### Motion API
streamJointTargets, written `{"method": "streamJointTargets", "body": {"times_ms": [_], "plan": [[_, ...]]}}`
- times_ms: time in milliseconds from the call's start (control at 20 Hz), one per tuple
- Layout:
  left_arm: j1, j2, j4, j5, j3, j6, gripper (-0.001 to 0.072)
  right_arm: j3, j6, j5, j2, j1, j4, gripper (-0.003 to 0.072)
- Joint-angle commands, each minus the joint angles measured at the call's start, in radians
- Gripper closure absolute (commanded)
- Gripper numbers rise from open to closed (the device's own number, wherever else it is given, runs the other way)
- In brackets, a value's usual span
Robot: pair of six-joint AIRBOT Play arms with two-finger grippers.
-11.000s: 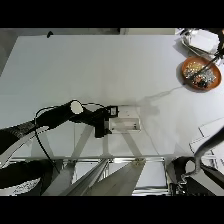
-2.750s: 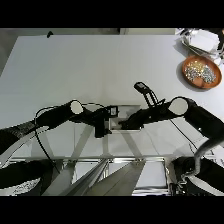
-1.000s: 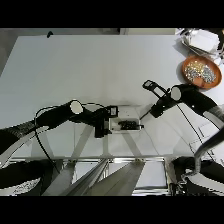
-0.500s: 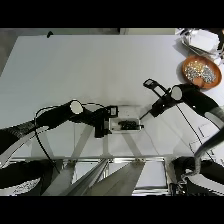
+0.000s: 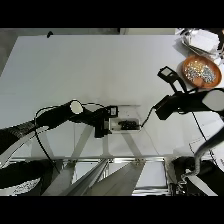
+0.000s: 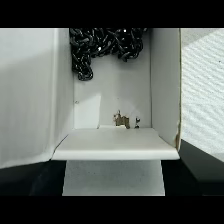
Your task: Fold the box and place the chain.
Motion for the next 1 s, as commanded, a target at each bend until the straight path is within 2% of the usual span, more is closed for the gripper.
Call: {"method": "streamJointTargets", "body": {"times_ms": [0, 150, 500, 650, 750, 850, 950], "plan": [[0.000, 0.001, 0.000, 0.000, 0.000, 0.000, 0.0423, 0.002, -0.013, 0.029, 0.178, 0.000, 0.299, 0.0672], [0.000, 0.001, 0.000, 0.000, 0.000, 0.000, 0.0423, 0.001, -0.089, -0.011, 0.225, 0.000, 0.515, 0.0672], [0.000, 0.001, 0.000, 0.000, 0.000, 0.000, 0.0423, 0.001, -0.188, -0.040, 0.225, 0.000, 0.753, 0.0672], [0.000, 0.001, 0.000, 0.000, 0.000, 0.000, 0.0423, 0.001, -0.187, -0.042, 0.220, 0.000, 0.695, 0.0672], [0.000, 0.001, 0.000, 0.000, 0.000, 0.000, 0.0423, 0.001, -0.185, -0.039, 0.201, 0.000, 0.594, 0.0671], [0.000, 0.001, 0.000, 0.000, 0.000, 0.000, 0.0423, -0.003, -0.169, -0.019, 0.153, 0.000, 0.478, 0.0671], [0.000, 0.001, 0.000, 0.000, 0.000, 0.000, 0.0423, -0.042, -0.154, -0.014, 0.081, 0.007, 0.461, 0.0671]]}}
